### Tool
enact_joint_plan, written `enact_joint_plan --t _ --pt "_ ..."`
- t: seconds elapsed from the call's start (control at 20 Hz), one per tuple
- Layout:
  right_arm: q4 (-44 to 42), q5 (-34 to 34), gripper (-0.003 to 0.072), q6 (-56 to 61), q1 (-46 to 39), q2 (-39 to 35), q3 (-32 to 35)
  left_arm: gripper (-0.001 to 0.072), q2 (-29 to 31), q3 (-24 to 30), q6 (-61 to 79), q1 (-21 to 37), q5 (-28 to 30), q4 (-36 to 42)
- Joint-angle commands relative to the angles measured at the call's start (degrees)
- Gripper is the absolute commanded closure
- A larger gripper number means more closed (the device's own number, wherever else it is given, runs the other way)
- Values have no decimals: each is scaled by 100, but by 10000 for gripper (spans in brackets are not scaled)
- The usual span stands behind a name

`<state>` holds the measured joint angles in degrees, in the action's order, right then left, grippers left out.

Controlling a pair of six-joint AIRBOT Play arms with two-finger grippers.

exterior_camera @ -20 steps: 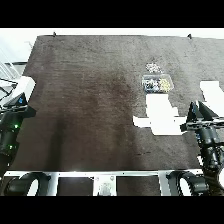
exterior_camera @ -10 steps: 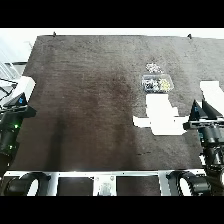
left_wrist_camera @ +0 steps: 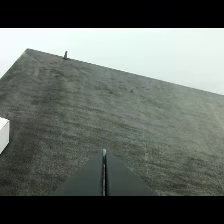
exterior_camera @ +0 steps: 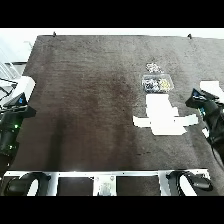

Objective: Fold the box and place the chain.

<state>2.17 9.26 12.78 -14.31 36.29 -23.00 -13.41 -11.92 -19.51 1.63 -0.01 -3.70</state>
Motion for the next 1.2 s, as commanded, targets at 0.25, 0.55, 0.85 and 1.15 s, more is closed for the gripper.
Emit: enact_joint_plan --t 0.25,0.55,0.85,1.15 --pt "3683 4647 267 3276 -3421 2050 -2118 689 0 2 0 2 4 0" --pt "5298 6625 197 4052 -3755 3626 -4127 689 0 2 0 2 -22 0" --pt "5816 7340 173 3598 -3574 5106 -4618 689 0 2 0 2 -22 0" --pt "5805 7228 174 3449 -3436 5471 -4612 689 0 2 0 2 -20 0"
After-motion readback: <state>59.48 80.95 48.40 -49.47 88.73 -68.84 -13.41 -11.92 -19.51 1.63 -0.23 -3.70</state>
